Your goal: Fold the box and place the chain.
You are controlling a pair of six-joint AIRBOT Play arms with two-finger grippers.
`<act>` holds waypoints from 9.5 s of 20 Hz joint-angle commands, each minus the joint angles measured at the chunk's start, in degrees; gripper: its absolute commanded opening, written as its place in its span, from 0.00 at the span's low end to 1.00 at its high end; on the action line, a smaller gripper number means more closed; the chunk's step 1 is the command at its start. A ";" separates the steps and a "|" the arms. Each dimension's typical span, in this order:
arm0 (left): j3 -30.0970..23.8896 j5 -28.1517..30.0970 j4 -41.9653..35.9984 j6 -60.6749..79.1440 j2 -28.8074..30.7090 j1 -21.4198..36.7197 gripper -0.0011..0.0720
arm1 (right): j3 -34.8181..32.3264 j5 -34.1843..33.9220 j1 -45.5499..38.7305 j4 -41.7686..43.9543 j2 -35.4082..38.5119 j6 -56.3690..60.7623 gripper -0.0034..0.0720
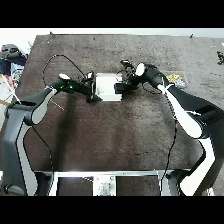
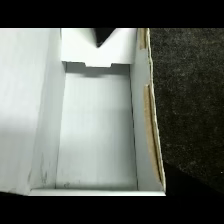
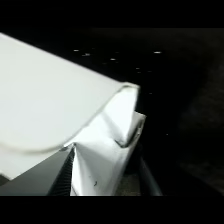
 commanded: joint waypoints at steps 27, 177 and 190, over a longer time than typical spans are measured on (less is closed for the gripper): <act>0.00 -0.04 -0.15 -0.02 0.00 0.00 0.66 | 11.91 9.33 6.97 -23.98 -7.93 23.76 0.23; 0.02 -0.02 -0.15 -0.02 0.00 0.00 0.66 | 11.87 7.41 -26.49 -15.76 -3.76 -1.86 0.08; 0.02 -0.04 -0.15 -0.02 -0.02 0.02 0.65 | 11.87 0.87 -25.46 -15.74 23.87 -5.53 0.06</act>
